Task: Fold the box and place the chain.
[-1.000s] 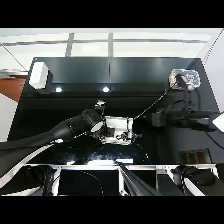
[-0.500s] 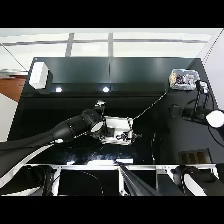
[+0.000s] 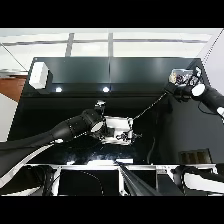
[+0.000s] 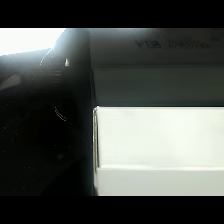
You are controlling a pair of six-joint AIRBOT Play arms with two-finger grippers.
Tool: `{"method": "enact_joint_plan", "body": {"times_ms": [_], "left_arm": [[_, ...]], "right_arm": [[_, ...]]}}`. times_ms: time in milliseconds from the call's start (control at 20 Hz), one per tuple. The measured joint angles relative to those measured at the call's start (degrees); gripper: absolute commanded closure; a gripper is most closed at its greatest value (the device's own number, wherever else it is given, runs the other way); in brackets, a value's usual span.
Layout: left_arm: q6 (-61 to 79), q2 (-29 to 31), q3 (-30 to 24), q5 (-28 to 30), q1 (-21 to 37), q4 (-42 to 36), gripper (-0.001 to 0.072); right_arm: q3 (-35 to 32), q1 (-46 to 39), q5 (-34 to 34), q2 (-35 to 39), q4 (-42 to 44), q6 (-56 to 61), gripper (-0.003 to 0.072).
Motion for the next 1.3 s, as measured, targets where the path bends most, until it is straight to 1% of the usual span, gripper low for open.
{"method": "enact_joint_plan", "body": {"times_ms": [50, 150, 200, 250, 300, 350, 500, 650, 750, 1000, 1150, 1300], "left_arm": [[0.0, 0.0, 0.0, 0.0, 0.0, 0.0, 0.0676], [0.0, 0.0, 0.0, 0.0, 0.0, 0.0, 0.0676], [0.0, 0.0, 0.0, 0.0, 0.0, 0.0, 0.0675], [0.0, 0.0, 0.0, 0.0, 0.0, 0.0, 0.0675], [0.0, 0.0, 0.0, 0.0, 0.0, 0.0, 0.0676], [0.0, 0.0, 0.0, 0.0, 0.0, 0.0, 0.0675], [0.0, 0.0, 0.0, -0.1, 0.0, 0.0, 0.0675], [0.0, 0.0, 0.0, -0.1, 0.0, 0.0, 0.0675], [0.0, 0.0, 0.0, -0.1, 0.0, 0.0, 0.0675], [0.0, 0.0, 0.0, 0.0, 0.0, 0.0, 0.0675], [0.0, 0.0, 0.0, 0.0, 0.0, 0.0, 0.0675], [0.0, 0.0, 0.0, 0.1, 0.0, 0.0, 0.0675]], "right_arm": [[1.4, 0.0, -0.4, -1.6, 0.6, 0.4, 0.0054], [3.5, 0.0, -1.0, -4.0, 1.5, 0.9, 0.0174], [4.1, -0.1, -1.3, -4.8, 1.7, 1.1, 0.0273], [4.6, -0.1, -1.5, -5.3, 1.9, 1.3, 0.0419], [4.9, -0.1, -1.5, -5.7, 1.9, 1.4, 0.0669], [5.2, -0.1, -1.3, -5.9, 1.9, 1.5, 0.0649], [5.6, -0.3, 1.4, -5.4, 1.4, 1.5, 0.0652], [5.8, -0.6, 5.0, -0.5, -1.8, 1.0, 0.0655], [5.9, -1.3, 8.2, 5.4, -2.7, 0.8, 0.0655], [6.7, -3.5, 17.6, 24.4, -3.5, -3.0, 0.0655], [9.2, -4.0, 25.0, 34.2, -2.7, -6.3, 0.0655], [11.5, -4.2, 33.2, 42.2, -0.3, -8.5, 0.0655]]}}
